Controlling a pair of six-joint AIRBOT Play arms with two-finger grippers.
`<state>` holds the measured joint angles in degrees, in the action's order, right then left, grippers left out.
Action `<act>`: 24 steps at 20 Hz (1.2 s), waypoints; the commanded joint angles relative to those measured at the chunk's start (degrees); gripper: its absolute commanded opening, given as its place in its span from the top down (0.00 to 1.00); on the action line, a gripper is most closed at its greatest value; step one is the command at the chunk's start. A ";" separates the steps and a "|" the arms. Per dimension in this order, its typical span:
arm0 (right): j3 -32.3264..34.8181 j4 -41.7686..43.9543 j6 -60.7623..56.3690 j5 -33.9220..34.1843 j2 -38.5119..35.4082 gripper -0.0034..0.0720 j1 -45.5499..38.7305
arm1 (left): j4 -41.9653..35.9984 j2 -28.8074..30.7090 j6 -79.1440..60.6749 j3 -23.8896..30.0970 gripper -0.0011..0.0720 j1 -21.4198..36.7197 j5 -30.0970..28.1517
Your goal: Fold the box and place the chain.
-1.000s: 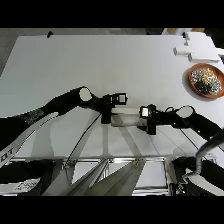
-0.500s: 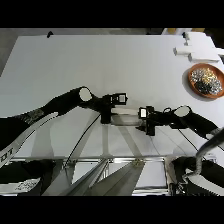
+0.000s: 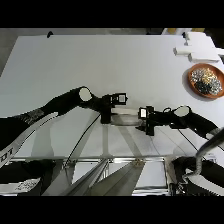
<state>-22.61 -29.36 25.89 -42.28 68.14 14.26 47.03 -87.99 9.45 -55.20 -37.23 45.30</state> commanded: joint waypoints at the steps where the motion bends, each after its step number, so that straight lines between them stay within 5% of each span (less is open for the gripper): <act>1: 0.00 -0.48 0.09 0.04 -0.04 0.62 0.02 | -0.02 -0.04 -0.02 -0.04 0.97 0.00 -0.04; 19: 0.00 -0.57 0.09 0.00 -0.04 0.62 0.02 | 0.37 0.74 3.52 -0.04 0.97 0.11 0.59; 20: 0.00 -0.59 0.09 0.00 -0.04 0.62 0.02 | 1.51 1.49 4.37 -0.04 0.94 0.11 1.46; 22: 0.00 -0.57 0.09 0.00 -0.04 0.62 0.02 | 4.24 3.54 6.49 -0.04 0.63 0.13 4.76; 24: 0.00 -0.57 0.09 0.00 -0.04 0.62 0.02 | 7.85 5.95 10.34 -0.04 0.44 0.13 7.91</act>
